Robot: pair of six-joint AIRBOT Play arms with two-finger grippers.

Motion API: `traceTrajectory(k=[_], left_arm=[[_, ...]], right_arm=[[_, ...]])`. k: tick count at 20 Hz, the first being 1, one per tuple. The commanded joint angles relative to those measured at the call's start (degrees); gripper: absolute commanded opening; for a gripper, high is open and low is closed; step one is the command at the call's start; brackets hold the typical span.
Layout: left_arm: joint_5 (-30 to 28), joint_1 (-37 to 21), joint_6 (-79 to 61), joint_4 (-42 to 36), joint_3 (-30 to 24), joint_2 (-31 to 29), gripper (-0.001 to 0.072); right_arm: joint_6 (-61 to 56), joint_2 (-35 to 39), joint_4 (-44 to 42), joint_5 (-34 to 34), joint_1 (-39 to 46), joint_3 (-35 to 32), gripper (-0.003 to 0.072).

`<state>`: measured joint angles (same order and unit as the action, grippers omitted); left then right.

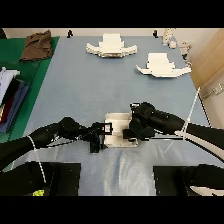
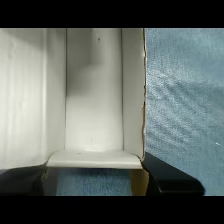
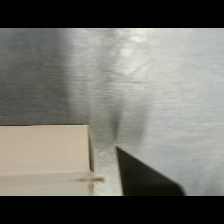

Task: Fold the box.

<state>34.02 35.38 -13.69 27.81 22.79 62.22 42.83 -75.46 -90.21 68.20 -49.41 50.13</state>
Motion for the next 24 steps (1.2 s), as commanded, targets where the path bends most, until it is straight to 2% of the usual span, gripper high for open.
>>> traceTrajectory(k=[1,5,9,11,12,14,17,19,21,24], left_arm=[[0.02,-0.04,0.00,0.02,0.07,-0.04,0.0377],[0.02,-0.04,-0.02,0.02,0.07,-0.04,0.0378],[0.02,-0.04,-0.02,0.02,0.07,-0.04,0.0377],[0.02,-0.04,-0.02,0.02,0.07,-0.04,0.0377],[0.02,-0.04,-0.02,0.02,0.07,-0.04,0.0378],[0.04,-0.04,-0.02,0.02,0.07,-0.04,0.0378],[0.02,-0.04,-0.02,0.02,0.07,-0.04,0.0377],[0.02,-0.04,-0.02,0.02,0.07,-0.04,0.0377],[0.04,-0.02,-0.02,0.02,0.07,-0.04,0.0377],[0.02,-0.04,0.00,0.02,0.07,-0.04,0.0377]], right_arm=[[0.72,0.70,-3.28,-0.17,-0.11,0.07,0.0462],[0.70,5.07,-2.82,0.81,0.17,0.20,0.0466],[0.70,10.64,2.89,8.07,0.22,4.24,0.0466],[1.03,13.49,4.55,9.31,1.64,5.86,0.0450],[2.54,14.62,4.52,9.33,3.39,5.99,0.0332],[5.81,15.04,4.31,11.43,8.66,5.95,0.0014],[13.22,12.48,2.27,10.69,19.65,5.62,0.0001],[22.34,8.87,-7.21,6.32,28.35,5.62,0.0000],[34.32,3.85,-23.19,3.23,36.28,5.62,0.0000],[49.90,-5.44,-45.03,4.72,44.96,5.99,0.0000]])
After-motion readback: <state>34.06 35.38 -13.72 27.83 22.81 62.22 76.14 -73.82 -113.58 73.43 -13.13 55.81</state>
